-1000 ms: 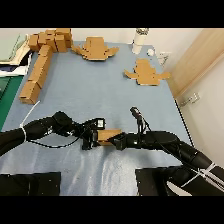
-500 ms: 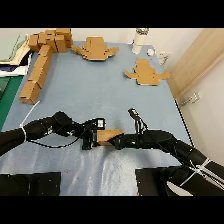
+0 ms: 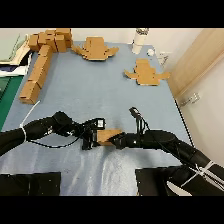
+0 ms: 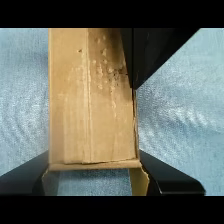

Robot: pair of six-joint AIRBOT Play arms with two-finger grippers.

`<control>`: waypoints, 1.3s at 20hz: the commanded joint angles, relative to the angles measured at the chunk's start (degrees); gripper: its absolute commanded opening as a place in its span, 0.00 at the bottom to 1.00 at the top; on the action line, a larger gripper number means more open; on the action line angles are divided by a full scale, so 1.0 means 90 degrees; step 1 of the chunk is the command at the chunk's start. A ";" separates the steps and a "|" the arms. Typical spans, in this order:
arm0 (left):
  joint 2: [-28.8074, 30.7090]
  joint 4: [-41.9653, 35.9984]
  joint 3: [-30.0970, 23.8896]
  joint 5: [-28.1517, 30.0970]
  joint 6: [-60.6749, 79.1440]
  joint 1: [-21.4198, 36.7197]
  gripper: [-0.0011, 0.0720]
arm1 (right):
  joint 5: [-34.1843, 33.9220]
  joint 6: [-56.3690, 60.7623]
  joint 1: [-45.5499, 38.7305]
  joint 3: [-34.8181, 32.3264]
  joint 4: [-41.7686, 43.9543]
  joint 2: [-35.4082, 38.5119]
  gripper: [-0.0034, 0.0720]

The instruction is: Fold the box.

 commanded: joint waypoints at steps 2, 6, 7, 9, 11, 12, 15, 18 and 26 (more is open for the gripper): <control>0.0000 0.0002 0.0005 0.0002 0.0005 0.0002 0.66 | 0.0017 0.0423 -0.0316 0.0010 -0.0542 0.0355 0.05; 0.0000 0.0002 0.0005 0.0002 0.0005 0.0002 0.66 | -0.0444 0.0797 -0.0651 0.0010 -0.1175 0.0355 0.05; 0.0000 0.0002 0.0005 0.0002 0.0005 0.0002 0.66 | -0.0522 0.0947 -0.0651 0.0010 -0.1382 0.0352 0.05; 0.0000 0.0000 0.0005 0.0002 0.0005 0.0002 0.67 | -0.0600 0.1030 -0.0656 0.0010 -0.1503 0.0352 0.05; 0.0000 0.0002 0.0005 0.0002 0.0005 0.0002 0.66 | -0.0600 0.1032 -0.0656 0.0010 -0.1496 0.0352 0.05; 0.0000 0.0002 0.0005 0.0002 0.0005 0.0002 0.67 | -0.0597 0.1032 -0.0653 0.0010 -0.1489 0.0352 0.05; 0.0000 0.0000 0.0005 0.0002 0.0005 0.0002 0.66 | -0.0602 0.1030 -0.0653 0.0036 -0.1489 0.0352 0.05; 0.0000 0.0002 0.0005 0.0002 0.0005 0.0002 0.66 | -0.0697 0.1044 -0.0656 0.0471 -0.1518 0.0352 0.05; 0.0000 0.0000 0.0005 0.0002 0.0005 0.0002 0.67 | -0.1916 0.3759 -0.1647 0.3536 -0.6217 -0.1785 0.05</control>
